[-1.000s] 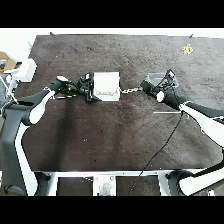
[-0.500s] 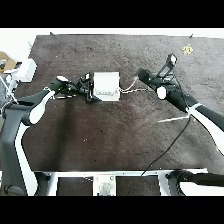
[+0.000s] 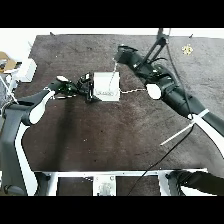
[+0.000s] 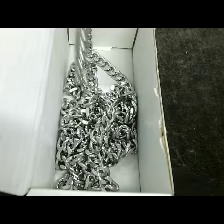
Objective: Fold the box and place the chain.
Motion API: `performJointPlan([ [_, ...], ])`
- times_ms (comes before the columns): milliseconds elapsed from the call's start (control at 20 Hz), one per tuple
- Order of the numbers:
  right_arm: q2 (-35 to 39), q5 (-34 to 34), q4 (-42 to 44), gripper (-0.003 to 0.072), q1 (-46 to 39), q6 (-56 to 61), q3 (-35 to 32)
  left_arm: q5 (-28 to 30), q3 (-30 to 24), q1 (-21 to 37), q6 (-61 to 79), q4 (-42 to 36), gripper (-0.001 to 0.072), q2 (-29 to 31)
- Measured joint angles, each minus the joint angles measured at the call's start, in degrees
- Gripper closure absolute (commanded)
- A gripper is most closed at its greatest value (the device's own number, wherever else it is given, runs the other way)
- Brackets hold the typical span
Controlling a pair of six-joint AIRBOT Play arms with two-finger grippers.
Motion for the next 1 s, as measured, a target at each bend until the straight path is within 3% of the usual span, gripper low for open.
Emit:
performJointPlan([
  [50, -1.3, 1.7, -0.1, 0.0324, 0.9, -0.2, 0.2, 0.0, 0.0, 0.0, 0.0, 0.0, 0.0419, 0.0],
  [100, -2.6, 3.6, -0.2, 0.0338, 1.5, -0.3, 0.4, 0.0, 0.0, 0.0, 0.0, 0.0, 0.0419, 0.0],
  [150, -3.9, 5.9, -0.5, 0.0429, 1.7, -0.5, 0.5, 0.0, 0.0, 0.0, 0.0, 0.0, 0.0419, 0.0],
  [350, -5.7, 16.4, -3.2, 0.0430, -0.5, -0.7, 0.7, 0.0, 0.0, 0.0, 0.0, 0.0, 0.0419, 0.0],
  [650, -5.2, 33.2, -7.4, 0.0430, -12.1, -0.7, -0.5, 0.0, 0.0, 0.0, 0.0, 0.0, 0.0419, 0.0],
  [850, -7.5, 37.3, -6.2, 0.0430, -20.4, -0.7, -3.4, 0.0, 0.0, 0.0, 0.0, 0.0, 0.0419, 0.0],
  [1000, -10.5, 35.1, -2.6, 0.0431, -23.5, -0.7, -4.1, 0.0, 0.0, 0.0, 0.0, 0.0, 0.0419, 0.0],
])
